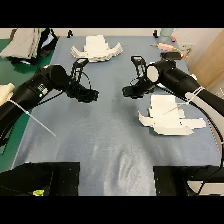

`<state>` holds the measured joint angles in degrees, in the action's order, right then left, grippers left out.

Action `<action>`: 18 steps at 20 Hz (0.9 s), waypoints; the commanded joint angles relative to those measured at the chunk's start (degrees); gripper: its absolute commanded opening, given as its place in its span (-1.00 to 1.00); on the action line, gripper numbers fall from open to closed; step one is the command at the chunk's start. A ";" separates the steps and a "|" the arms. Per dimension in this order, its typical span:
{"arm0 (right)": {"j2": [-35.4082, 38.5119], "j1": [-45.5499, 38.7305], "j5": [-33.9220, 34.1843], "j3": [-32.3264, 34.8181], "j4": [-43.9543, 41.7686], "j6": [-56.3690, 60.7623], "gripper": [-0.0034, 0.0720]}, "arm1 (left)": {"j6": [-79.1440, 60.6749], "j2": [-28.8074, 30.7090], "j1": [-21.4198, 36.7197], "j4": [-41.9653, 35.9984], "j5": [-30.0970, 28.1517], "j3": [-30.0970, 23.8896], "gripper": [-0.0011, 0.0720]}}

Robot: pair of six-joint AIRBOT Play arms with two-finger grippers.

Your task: Fold the box.

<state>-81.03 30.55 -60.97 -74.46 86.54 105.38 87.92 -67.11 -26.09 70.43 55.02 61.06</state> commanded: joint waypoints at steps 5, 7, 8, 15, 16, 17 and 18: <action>-0.15 0.02 -0.04 0.02 -0.02 0.02 -0.90 | -0.02 -0.20 0.00 0.02 -0.04 -0.04 -0.93; -0.15 0.02 -0.04 0.02 0.00 0.02 -0.90 | -0.02 -0.20 0.00 0.02 -0.04 -0.04 -0.92; -0.15 0.02 -0.04 0.02 -0.02 0.02 -0.90 | 0.00 -0.20 0.00 0.02 -0.04 -0.04 -0.92; -0.20 0.02 0.50 0.02 -0.11 0.22 -0.90 | -0.02 -0.20 0.00 0.02 -0.04 -0.04 -0.92; -0.20 0.02 0.48 0.02 -0.52 0.24 -0.90 | -0.02 -0.20 0.00 0.02 -0.07 -0.04 -0.92; -0.20 0.02 0.48 0.02 -1.73 0.22 -0.90 | -0.02 -0.20 0.00 0.02 -0.07 -0.04 -0.93; -0.20 0.02 0.48 0.02 -3.32 0.22 -0.90 | -0.02 -0.20 0.00 0.02 -0.07 -0.04 -0.92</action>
<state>-81.19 30.55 -60.60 -74.46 85.65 105.47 87.90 -67.29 -26.09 70.43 54.98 61.04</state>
